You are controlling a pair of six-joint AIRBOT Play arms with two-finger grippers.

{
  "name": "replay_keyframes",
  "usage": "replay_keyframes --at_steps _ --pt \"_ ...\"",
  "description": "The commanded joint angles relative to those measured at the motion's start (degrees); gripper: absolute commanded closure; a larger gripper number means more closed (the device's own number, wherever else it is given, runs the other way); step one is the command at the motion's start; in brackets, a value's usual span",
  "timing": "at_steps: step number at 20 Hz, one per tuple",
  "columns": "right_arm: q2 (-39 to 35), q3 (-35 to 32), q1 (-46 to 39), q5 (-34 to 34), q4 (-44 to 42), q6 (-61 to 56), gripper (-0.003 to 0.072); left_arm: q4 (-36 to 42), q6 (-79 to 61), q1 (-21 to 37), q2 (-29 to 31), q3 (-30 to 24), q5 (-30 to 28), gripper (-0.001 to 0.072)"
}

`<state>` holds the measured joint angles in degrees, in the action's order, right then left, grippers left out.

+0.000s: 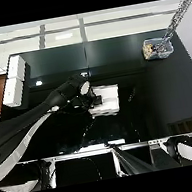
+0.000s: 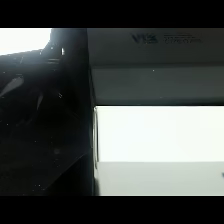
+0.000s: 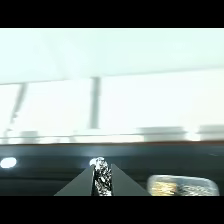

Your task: Fold the box and place the chain.

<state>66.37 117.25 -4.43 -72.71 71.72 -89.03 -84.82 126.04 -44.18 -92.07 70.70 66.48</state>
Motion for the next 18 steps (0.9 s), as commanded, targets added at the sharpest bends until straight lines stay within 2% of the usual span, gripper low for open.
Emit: replay_keyframes --at_steps 1,10,18 --pt "-2.78 -0.02 2.36 -3.1 -7.58 0.61 0.0678 -0.02 -0.02 0.07 -0.02 0.04 0.0 0.068" --pt "-2.47 -0.33 3.15 -9.42 -24.44 0.48 0.0678 -0.04 -0.02 0.07 -0.02 0.04 0.02 0.068" --pt "-2.16 -0.33 11.02 -8.22 -26.51 -0.52 0.0678 -0.04 -0.02 0.07 -0.02 0.04 0.02 0.068"
